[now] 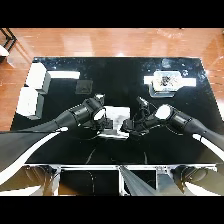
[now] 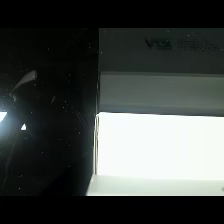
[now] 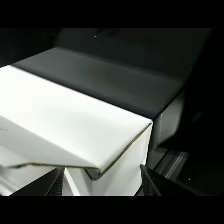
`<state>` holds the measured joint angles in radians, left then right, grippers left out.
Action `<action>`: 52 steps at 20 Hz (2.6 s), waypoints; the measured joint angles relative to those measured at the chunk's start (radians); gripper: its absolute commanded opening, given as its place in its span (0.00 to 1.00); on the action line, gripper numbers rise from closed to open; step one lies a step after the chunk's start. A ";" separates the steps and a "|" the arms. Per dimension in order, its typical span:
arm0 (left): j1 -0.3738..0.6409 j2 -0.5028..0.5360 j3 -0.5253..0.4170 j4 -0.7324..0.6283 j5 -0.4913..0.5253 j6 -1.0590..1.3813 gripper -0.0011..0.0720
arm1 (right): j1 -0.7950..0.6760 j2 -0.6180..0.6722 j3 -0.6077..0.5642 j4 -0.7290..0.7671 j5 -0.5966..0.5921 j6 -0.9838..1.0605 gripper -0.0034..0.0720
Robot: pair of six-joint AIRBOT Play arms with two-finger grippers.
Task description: Fold the box and place the chain.
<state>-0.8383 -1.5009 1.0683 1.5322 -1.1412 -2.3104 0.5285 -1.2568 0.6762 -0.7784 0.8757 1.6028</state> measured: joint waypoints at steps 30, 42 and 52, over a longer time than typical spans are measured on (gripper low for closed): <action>0.000 0.000 0.000 -0.004 0.007 0.000 0.04 | 0.227 -0.080 0.223 -0.638 0.154 0.585 0.44; 0.000 0.000 0.000 -0.005 0.008 0.005 0.04 | 0.227 -0.165 0.334 -0.645 0.281 0.675 0.31; 0.000 0.000 0.000 0.000 0.007 0.013 0.04 | 0.227 -0.190 0.357 -0.666 0.318 0.686 0.31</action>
<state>-0.8387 -1.5009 1.0683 1.5318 -1.1343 -2.2978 0.7559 -1.4471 1.0332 -1.4448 1.1934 2.2887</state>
